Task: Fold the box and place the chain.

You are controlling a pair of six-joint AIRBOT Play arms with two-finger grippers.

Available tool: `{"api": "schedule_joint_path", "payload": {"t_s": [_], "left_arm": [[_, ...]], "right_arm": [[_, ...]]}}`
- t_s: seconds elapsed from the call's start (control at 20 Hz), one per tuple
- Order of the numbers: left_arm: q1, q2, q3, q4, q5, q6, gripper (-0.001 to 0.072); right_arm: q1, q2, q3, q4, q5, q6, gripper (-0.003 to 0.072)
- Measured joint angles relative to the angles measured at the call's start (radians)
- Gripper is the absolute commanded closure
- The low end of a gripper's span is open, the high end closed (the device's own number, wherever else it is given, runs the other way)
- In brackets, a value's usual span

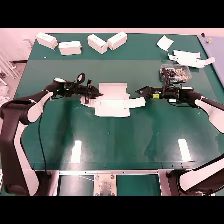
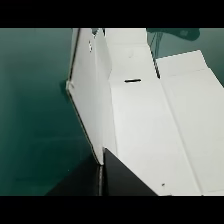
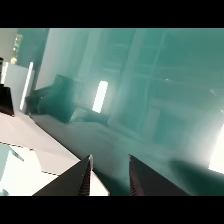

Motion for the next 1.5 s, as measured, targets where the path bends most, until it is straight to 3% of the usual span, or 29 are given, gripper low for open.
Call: {"api": "schedule_joint_path", "payload": {"t_s": [0.45,0.75,1.0,1.1,1.25,1.3,1.35,1.5], "left_arm": [[0.000,0.000,0.000,0.002,0.001,0.000,0.0686],[0.000,0.000,0.000,0.002,0.001,0.000,0.0685],[0.000,0.000,0.000,0.001,0.001,0.000,0.0685],[0.000,0.000,0.000,0.000,0.001,0.000,0.0685],[0.000,0.000,0.000,0.000,0.002,0.000,0.0685],[0.000,0.000,0.000,-0.001,0.002,0.000,0.0686],[0.000,0.000,0.000,-0.001,0.002,0.000,0.0685],[0.000,0.000,0.000,-0.001,0.002,0.000,0.0685]], "right_arm": [[0.000,0.201,-0.026,-0.003,0.048,-0.059,0.0422],[0.037,0.445,-0.200,-0.005,0.050,-0.133,0.0432],[0.119,0.560,-0.346,-0.010,0.002,-0.375,0.0435],[0.138,0.571,-0.369,-0.002,-0.006,-0.433,0.0593],[0.174,0.584,-0.387,-0.029,-0.003,-0.478,0.0594],[0.195,0.592,-0.394,-0.054,-0.008,-0.487,0.0546],[0.219,0.598,-0.401,-0.078,-0.025,-0.492,0.0427],[0.309,0.608,-0.433,-0.156,-0.156,-0.513,0.0277]]}}
